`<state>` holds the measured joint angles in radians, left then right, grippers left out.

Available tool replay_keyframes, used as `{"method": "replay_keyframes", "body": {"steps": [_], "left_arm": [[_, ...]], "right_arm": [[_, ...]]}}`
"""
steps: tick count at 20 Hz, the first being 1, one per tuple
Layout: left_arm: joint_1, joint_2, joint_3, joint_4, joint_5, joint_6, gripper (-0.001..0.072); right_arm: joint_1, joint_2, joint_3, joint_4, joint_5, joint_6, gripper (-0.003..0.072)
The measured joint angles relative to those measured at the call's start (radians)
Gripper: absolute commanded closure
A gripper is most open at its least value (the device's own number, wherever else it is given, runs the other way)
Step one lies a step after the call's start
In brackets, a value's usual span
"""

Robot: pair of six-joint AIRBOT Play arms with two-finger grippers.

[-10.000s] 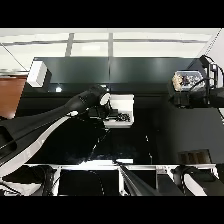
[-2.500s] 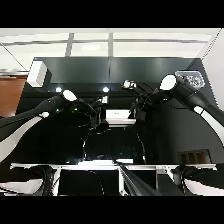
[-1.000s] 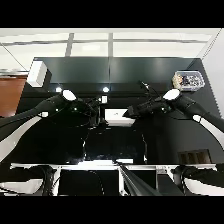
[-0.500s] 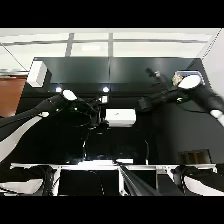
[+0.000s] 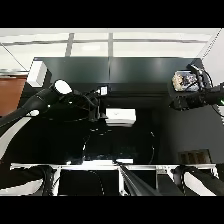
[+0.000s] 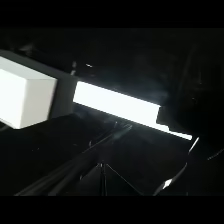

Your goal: Fold the box and place the chain.

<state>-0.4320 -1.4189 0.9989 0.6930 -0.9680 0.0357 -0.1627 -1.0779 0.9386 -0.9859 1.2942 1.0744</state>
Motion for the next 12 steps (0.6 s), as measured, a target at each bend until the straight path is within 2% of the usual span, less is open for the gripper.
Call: {"method": "replay_keyframes", "body": {"steps": [6,12], "left_arm": [[-0.042,-0.074,0.083,-0.043,0.039,-0.097,-0.0002],[-0.068,-0.156,0.126,-0.074,0.008,-0.198,0.0]], "right_arm": [[-0.023,0.014,-0.027,0.037,-0.051,0.002,0.0673],[-0.026,0.016,-0.031,0.048,-0.063,0.004,0.0673]]}}
